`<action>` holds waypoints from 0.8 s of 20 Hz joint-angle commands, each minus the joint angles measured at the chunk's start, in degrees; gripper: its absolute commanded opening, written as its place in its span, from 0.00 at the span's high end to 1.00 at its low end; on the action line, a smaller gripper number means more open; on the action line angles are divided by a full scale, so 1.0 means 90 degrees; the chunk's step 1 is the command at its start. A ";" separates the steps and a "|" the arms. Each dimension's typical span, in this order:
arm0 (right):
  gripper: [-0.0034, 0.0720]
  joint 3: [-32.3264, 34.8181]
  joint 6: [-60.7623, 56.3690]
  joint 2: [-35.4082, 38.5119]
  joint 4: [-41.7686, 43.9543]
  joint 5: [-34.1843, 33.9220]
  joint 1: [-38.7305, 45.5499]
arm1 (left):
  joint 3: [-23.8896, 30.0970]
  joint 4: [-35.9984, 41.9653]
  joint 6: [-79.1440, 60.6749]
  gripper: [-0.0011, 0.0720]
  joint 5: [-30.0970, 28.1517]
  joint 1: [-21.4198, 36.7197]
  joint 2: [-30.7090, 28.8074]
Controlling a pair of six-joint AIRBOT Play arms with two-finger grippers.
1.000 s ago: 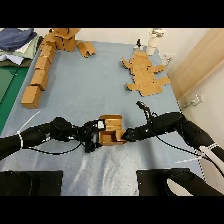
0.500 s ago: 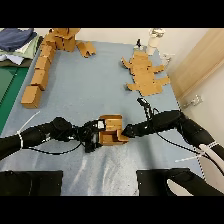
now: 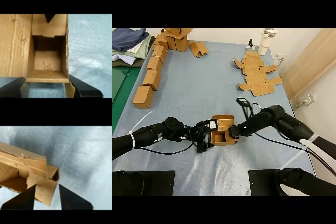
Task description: Fold the box.
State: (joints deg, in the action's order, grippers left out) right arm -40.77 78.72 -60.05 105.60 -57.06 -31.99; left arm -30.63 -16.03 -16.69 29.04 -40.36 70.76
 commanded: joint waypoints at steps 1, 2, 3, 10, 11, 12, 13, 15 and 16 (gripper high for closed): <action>0.39 -0.0610 -0.2062 -0.0641 -0.1511 -0.0396 -0.0918 | -0.0002 -0.0002 0.0000 0.18 -0.0002 0.0002 -0.0002; 0.39 -0.0811 -0.2390 -0.0845 -0.1773 -0.0614 -0.1093 | -0.0002 -0.0002 0.0000 0.18 -0.0002 0.0002 -0.0002; 0.39 -0.1035 -0.2647 -0.1076 -0.1962 -0.0899 -0.1239 | -0.0002 -0.0002 0.0000 0.18 -0.0002 0.0002 -0.0002; 0.51 -0.1824 -0.3308 -0.2149 -0.2334 -0.1763 -0.1576 | -0.0002 -0.0002 0.0000 0.18 -0.0002 0.0002 -0.0002; 0.61 -0.1824 -0.3308 -0.2205 -0.2334 -0.1826 -0.1576 | -0.0002 -0.0002 0.0000 0.18 -0.0002 0.0002 -0.0002; 0.69 -0.1824 -0.3303 -0.2244 -0.2329 -0.1853 -0.1576 | -0.0002 -0.0002 0.0000 0.18 -0.0002 0.0002 -0.0002; 0.82 -0.1824 -0.3298 -0.2256 -0.2305 -0.1843 -0.1576 | -0.0002 -0.0002 0.0000 0.18 -0.0005 0.0002 -0.0002; 0.95 -0.1824 -0.3242 -0.2254 -0.2288 -0.1834 -0.1576 | -0.0002 -0.0002 0.0000 0.18 -0.0002 0.0002 -0.0002; 0.95 -0.1824 -0.3181 -0.2254 -0.2244 -0.1834 -0.1576 | -0.0002 -0.0002 0.0000 0.18 -0.0002 0.0002 -0.0002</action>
